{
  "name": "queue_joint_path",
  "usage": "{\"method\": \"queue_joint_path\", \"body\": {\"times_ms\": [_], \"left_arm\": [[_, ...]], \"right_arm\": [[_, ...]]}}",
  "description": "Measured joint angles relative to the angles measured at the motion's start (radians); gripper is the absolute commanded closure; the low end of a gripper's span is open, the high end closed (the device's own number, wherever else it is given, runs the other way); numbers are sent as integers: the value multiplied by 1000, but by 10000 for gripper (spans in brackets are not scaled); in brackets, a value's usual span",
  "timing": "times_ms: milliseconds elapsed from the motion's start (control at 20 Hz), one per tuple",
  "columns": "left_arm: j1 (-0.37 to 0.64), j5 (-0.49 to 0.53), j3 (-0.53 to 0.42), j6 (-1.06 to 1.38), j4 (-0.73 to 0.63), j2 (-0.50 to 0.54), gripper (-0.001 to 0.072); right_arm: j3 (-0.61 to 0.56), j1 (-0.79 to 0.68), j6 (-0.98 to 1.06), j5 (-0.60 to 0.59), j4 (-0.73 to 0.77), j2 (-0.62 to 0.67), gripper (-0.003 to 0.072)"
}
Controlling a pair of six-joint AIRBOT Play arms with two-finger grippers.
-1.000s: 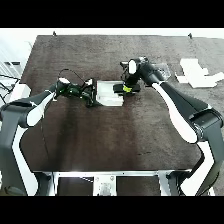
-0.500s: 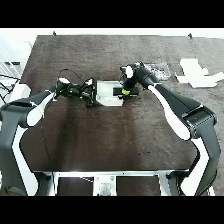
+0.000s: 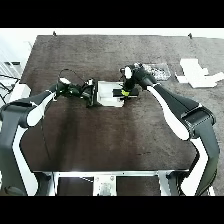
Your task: Fold the box and place the chain.
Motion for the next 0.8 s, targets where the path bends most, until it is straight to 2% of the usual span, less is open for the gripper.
{"method": "queue_joint_path", "body": {"times_ms": [50,100,300,550,650,750,800], "left_arm": [[0,0,0,0,0,0,409],[0,-1,0,-4,0,0,409],[0,2,0,-3,0,0,409],[2,18,0,1,0,0,409],[2,20,0,0,0,0,409],[2,19,0,0,0,0,409],[2,19,0,0,0,0,409]], "right_arm": [[0,2,4,2,-1,-1,643],[0,5,15,3,-3,-1,667],[1,7,16,2,-6,-2,666],[5,8,10,-19,-16,-5,398],[14,8,11,-23,-14,-4,367],[27,8,13,-29,-12,-2,248],[34,8,13,-31,-12,-2,242]]}}
